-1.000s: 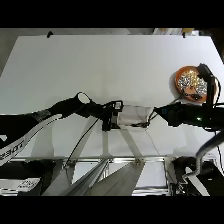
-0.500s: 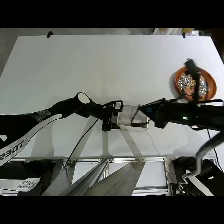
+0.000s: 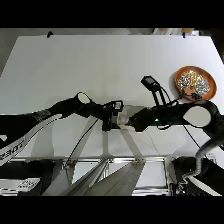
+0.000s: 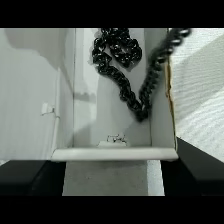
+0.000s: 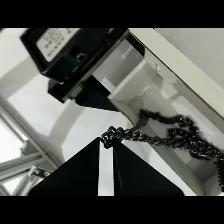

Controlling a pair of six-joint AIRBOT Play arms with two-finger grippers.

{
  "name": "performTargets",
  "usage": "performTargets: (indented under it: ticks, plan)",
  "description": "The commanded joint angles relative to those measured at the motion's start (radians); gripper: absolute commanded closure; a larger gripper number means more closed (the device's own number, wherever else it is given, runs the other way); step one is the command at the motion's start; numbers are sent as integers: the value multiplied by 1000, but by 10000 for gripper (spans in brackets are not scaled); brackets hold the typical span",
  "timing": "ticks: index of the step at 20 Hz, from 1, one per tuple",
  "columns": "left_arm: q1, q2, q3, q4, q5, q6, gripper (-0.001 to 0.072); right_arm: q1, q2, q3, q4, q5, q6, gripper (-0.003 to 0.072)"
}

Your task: Fold the box and place the chain.

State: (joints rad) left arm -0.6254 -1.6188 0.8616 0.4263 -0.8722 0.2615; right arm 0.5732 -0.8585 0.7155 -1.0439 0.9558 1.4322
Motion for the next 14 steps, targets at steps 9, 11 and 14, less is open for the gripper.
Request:
performTargets:
  ticks: [9,11,14]
  plan:
    - [0,1,1,0,0,0,436,-259,-9,178,-142,206,35,542]
    - [0,1,1,0,0,0,436,-352,-14,177,-255,264,42,649]
    - [0,1,1,0,0,0,436,-438,-27,146,-397,282,60,647]
